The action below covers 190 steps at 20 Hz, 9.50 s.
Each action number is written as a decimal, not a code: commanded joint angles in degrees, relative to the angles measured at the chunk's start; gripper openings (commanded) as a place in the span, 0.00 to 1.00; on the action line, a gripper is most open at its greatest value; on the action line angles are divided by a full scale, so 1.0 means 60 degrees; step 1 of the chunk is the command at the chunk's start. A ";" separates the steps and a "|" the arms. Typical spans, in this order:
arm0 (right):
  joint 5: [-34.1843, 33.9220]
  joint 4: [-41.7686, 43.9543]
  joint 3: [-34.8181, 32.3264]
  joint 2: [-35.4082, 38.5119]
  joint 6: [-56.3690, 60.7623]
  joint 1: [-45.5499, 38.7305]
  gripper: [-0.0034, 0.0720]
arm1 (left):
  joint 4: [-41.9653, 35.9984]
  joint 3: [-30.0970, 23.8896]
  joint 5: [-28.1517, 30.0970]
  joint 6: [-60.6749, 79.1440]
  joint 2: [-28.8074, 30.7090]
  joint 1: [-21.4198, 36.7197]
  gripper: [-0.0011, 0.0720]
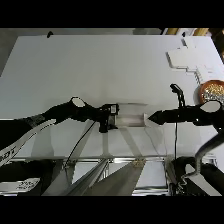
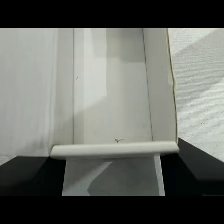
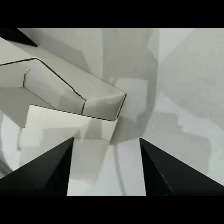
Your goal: Fold the box and place the chain.
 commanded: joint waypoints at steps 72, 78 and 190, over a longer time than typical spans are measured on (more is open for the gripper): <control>-0.1228 -0.7420 0.2521 -0.2969 1.1861 0.6732 0.15 | 0.0000 0.0000 0.0004 0.0000 0.0000 0.0004 0.13; -0.1228 -0.7420 0.2521 -0.2969 1.1828 0.6732 0.07 | 0.0004 0.0000 0.0004 0.0000 0.0000 0.0000 0.13; 0.1158 -0.2342 0.2499 0.4124 0.2208 0.2014 0.07 | 0.0000 0.0000 0.0004 0.0000 0.0000 0.0000 0.13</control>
